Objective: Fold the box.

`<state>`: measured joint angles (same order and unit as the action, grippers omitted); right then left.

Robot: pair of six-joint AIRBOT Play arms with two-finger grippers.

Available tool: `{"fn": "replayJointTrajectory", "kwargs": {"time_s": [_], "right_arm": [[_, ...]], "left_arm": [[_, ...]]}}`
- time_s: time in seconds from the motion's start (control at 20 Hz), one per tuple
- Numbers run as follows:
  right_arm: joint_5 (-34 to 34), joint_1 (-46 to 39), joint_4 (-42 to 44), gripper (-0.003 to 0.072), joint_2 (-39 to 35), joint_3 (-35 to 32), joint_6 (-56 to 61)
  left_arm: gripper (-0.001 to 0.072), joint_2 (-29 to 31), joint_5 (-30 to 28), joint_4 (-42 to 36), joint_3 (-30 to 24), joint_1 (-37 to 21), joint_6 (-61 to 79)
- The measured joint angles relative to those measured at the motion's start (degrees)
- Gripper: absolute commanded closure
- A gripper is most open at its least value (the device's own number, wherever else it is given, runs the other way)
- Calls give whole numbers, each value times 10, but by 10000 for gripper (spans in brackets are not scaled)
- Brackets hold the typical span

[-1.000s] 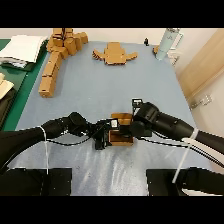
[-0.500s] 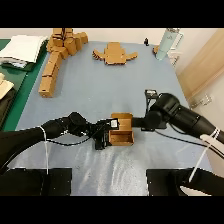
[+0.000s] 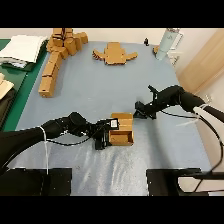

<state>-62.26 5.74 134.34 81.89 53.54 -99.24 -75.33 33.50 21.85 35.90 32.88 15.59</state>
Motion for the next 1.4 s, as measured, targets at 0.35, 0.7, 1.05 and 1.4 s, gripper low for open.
{"fn": "replayJointTrajectory", "kwargs": {"time_s": [0.35,0.7,1.05,1.4], "right_arm": [[-116,23,116,683,46,20,-221],[-121,78,112,683,-67,-54,-299],[61,186,9,683,-211,-176,-312],[176,273,-94,682,-259,-205,-309]], "left_arm": [[187,0,0,0,0,0,0],[187,0,0,0,0,0,0],[187,0,0,0,0,0,0],[186,0,0,0,0,0,0]]}}
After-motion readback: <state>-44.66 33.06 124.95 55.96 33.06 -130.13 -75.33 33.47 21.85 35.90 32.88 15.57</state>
